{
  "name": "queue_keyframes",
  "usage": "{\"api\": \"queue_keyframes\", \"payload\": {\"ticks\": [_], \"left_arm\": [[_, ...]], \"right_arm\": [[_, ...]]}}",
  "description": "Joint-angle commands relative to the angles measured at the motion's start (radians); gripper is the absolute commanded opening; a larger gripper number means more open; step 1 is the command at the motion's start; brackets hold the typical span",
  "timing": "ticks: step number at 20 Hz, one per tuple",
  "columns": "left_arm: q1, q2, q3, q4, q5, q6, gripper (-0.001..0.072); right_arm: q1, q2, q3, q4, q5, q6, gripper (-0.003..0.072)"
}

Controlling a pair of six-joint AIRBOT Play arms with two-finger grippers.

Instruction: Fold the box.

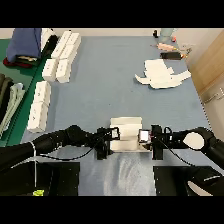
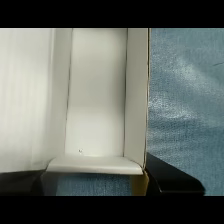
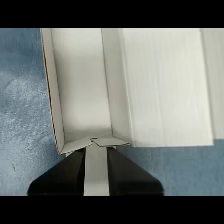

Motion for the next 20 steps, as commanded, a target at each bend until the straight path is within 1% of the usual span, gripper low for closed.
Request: {"api": "queue_keyframes", "payload": {"ticks": [1,4,5,6,8,9,10,11,20], "left_arm": [[0.0,0.0,0.001,0.0,0.0,0.0,0.0465],[0.0,0.0,0.001,0.0,0.0,0.0,0.0465],[0.0,0.0,0.001,0.0,0.001,0.0,0.0465],[0.0,0.0,0.001,0.0,0.0,0.0,0.0465],[0.0,0.0,0.001,0.0,0.001,0.0,0.0465],[0.0,0.0,0.001,0.0,0.0,0.0,0.0465],[0.0,0.0,0.001,0.0,0.0,0.0,0.0465],[0.0,0.0,0.001,0.0,0.0,0.0,0.0465],[0.0,0.0,0.001,0.0,0.0,0.0,0.0465]], "right_arm": [[0.002,-0.011,0.0,0.047,-0.035,-0.043,0.0193],[0.026,-0.045,0.0,0.068,-0.057,-0.049,0.0194],[0.039,-0.059,0.0,0.068,-0.064,-0.049,0.0204],[0.045,-0.069,0.0,0.069,-0.071,-0.049,0.0254],[0.045,-0.084,0.0,0.082,-0.072,-0.049,0.0581],[0.045,-0.087,0.0,0.082,-0.072,-0.049,0.0646],[0.045,-0.087,0.0,0.08,-0.072,-0.049,0.0666],[0.045,-0.087,0.0,0.08,-0.073,-0.049,0.0669],[0.045,-0.086,0.0,0.059,-0.071,-0.049,0.0669]]}}
